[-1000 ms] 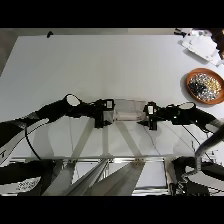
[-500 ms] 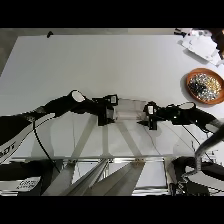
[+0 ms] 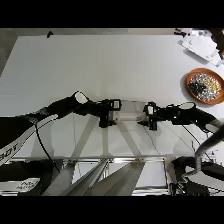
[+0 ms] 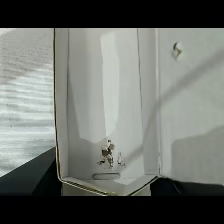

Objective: Fold the box and place the chain.

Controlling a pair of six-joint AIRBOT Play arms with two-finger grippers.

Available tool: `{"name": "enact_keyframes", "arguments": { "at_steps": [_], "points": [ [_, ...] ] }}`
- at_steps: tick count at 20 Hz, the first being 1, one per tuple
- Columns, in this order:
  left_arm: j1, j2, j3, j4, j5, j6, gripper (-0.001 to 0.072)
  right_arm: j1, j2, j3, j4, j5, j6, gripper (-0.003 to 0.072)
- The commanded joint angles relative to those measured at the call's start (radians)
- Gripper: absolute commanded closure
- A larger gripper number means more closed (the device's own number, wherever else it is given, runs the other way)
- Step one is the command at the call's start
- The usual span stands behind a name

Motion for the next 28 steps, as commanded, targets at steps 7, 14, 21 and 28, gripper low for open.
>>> {"name": "enact_keyframes", "arguments": {
  "at_steps": [7,14,21,28],
  "points": [
    [-0.023,-0.002,0.001,-0.019,-0.008,0.004,0.0466,0.000,0.001,0.000,0.002,-0.002,0.003,0.0267],
    [-0.029,-0.001,0.001,-0.019,-0.007,0.004,0.0455,0.000,0.001,0.000,0.002,-0.002,0.003,0.0267],
    [-0.029,-0.001,0.001,-0.019,-0.007,0.004,0.0456,-0.002,0.001,0.000,0.002,-0.014,0.003,0.0267],
    [-0.029,-0.001,0.001,-0.019,-0.006,0.005,0.0456,-0.001,0.001,0.000,0.006,0.015,0.003,0.0267]
  ]
}}
